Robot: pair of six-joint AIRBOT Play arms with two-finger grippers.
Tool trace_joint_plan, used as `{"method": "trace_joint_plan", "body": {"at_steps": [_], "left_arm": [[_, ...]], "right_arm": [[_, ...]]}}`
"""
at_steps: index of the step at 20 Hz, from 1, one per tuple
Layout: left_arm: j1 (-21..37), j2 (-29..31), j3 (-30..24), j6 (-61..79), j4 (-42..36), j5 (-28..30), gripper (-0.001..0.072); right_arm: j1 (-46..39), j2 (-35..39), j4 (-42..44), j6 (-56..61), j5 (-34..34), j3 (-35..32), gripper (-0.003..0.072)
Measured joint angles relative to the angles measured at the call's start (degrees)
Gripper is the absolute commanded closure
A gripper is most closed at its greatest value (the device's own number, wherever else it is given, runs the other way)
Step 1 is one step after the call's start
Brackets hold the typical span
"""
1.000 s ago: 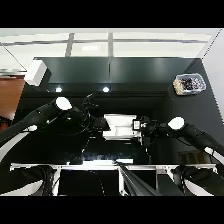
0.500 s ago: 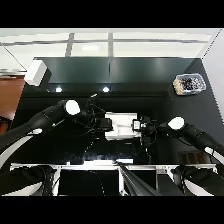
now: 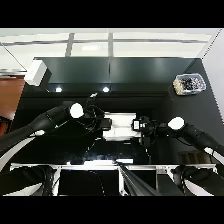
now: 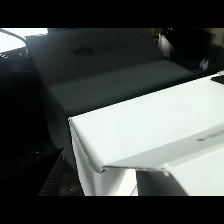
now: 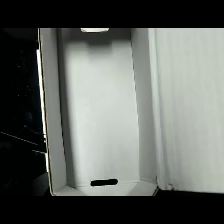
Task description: Fold the box and place the chain.
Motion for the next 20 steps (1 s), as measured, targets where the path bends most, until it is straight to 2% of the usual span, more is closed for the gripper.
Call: {"method": "trace_joint_plan", "body": {"at_steps": [8, 14, 15, 16, 19, 20], "left_arm": [[-9.1, -1.6, 6.6, -15.5, 19.3, -6.3, 0.0216], [-12.6, -5.7, 11.7, -20.5, 25.3, -12.2, 0.0224], [-12.8, -5.9, 12.2, -21.0, 25.7, -12.7, 0.0284], [-13.0, -6.1, 12.5, -21.4, 25.9, -13.1, 0.0392], [-13.3, -6.4, 13.1, -22.3, 25.4, -13.2, 0.0436], [-13.3, -6.5, 13.2, -22.7, 24.9, -13.2, 0.0479]], "right_arm": [[0.0, 0.0, -0.1, 0.0, -0.3, 0.0, 0.0271], [0.0, 0.0, -0.1, 0.0, -0.4, 0.0, 0.0271], [0.0, 0.0, -0.1, 0.0, -0.4, 0.0, 0.0271], [0.0, 0.0, -0.1, 0.0, -0.4, 0.0, 0.0271], [0.0, 0.0, -0.1, 0.0, -0.4, 0.0, 0.027], [0.0, 0.0, -0.1, 0.0, -0.4, 0.0, 0.027]]}}
